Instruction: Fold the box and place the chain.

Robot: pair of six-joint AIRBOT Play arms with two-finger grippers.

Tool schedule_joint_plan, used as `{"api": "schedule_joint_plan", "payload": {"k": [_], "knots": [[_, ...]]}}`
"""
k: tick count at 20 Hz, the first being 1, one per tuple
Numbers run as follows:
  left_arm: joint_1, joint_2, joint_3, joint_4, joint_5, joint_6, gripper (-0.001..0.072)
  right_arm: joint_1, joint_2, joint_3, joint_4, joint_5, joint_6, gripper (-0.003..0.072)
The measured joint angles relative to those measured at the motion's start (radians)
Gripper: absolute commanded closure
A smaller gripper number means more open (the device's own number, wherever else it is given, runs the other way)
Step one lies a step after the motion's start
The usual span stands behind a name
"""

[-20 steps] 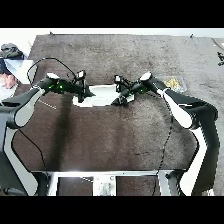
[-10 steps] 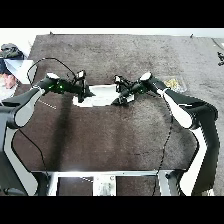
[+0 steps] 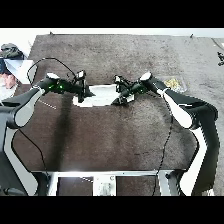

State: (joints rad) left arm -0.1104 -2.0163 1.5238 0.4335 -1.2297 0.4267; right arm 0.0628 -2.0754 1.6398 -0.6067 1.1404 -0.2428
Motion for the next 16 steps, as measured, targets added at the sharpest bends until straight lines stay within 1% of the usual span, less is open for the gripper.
{"api": "schedule_joint_plan", "payload": {"k": [13,14,15,16], "knots": [[0.0,0.0,0.0,0.0,0.0,0.0,0.0696,0.0,0.0,0.0,0.0,-0.003,0.0,0.031],[0.0,0.0,0.0,0.0,-0.002,0.0,0.0552,0.0,0.0,0.0,0.0,-0.003,0.0,0.031],[0.0,0.002,0.0,0.001,-0.011,0.0,0.0471,0.0,0.0,0.0,0.001,-0.005,0.0,0.031],[0.003,0.004,0.0,-0.001,-0.013,0.0,0.0474,0.0,0.0,0.0,0.001,-0.005,0.0,0.031]]}}
